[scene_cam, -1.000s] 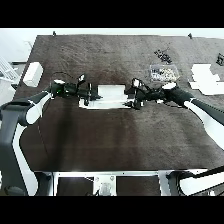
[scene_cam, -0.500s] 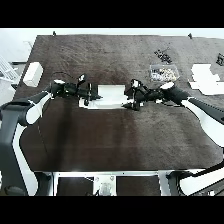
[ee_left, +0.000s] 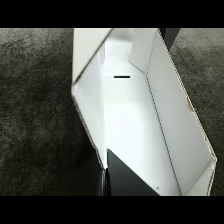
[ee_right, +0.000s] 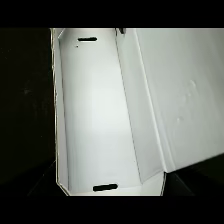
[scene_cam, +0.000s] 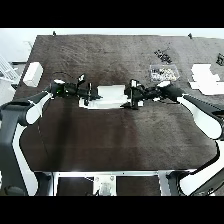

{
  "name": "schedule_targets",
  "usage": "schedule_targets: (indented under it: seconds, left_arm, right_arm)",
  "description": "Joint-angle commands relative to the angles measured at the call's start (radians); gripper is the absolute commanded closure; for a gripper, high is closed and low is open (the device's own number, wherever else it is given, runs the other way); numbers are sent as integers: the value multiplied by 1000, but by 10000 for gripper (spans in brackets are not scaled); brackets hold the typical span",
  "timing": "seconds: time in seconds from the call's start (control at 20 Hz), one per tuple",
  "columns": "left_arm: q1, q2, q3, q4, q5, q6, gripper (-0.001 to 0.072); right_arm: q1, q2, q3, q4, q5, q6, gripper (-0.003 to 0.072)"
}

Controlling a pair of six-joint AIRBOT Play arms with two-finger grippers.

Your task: Fold the box and place the chain.

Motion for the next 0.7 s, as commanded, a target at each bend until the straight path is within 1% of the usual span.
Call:
schedule_targets:
  seconds: [0.0, 0.3, 0.4, 0.65]
  left_arm:
    - [0, 0, 0, 0, 0, 0, 688]
    - [0, 0, 0, 0, 0, 0, 688]
    - [0, 0, 0, 0, 0, 0, 688]
    - [0, 0, 0, 0, 0, 0, 688]
  right_arm:
    - [-1, -32, 26, 0, 43, -53, -23]
    - [-2, -64, 33, 2, 51, -106, -23]
    - [-2, -69, 35, 23, 55, -132, -23]
    - [-3, -80, 49, 27, 77, -132, -24]
